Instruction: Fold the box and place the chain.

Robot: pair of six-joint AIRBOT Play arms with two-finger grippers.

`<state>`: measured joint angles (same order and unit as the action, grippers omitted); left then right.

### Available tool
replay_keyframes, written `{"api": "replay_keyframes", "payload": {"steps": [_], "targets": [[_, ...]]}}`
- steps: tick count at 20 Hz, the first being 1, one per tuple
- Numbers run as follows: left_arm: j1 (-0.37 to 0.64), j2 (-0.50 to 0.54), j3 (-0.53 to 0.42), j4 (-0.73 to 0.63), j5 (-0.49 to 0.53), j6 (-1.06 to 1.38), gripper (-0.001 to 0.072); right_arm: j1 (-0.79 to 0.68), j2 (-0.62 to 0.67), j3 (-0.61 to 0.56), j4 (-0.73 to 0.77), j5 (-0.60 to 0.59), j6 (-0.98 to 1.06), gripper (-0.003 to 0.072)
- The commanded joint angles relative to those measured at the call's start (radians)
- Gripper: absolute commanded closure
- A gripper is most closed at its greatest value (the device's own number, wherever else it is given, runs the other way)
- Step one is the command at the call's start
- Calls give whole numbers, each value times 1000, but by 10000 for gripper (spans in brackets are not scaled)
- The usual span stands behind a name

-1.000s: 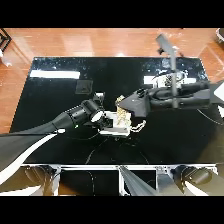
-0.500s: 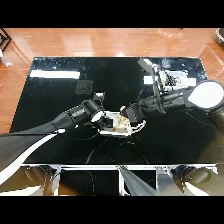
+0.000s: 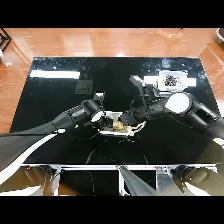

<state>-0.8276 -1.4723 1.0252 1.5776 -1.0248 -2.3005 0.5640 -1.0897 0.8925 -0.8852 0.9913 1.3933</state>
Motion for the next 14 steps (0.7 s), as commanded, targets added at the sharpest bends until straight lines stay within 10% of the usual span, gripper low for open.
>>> {"api": "replay_keyframes", "payload": {"steps": [1, 3, 4, 14], "targets": [[0, 0, 0, 0, 1, 0, 687, 2, -30, -5, -21, -25, -2, 639], [0, 0, 0, 0, 2, 0, 687, -26, -30, -5, -29, 2, -3, 195], [0, 0, 0, 0, 1, 0, 687, -45, -28, -5, -32, 43, -19, 110], [0, 0, 0, -1, 0, 0, 687, -351, 66, -76, -278, 297, -370, -27]]}}
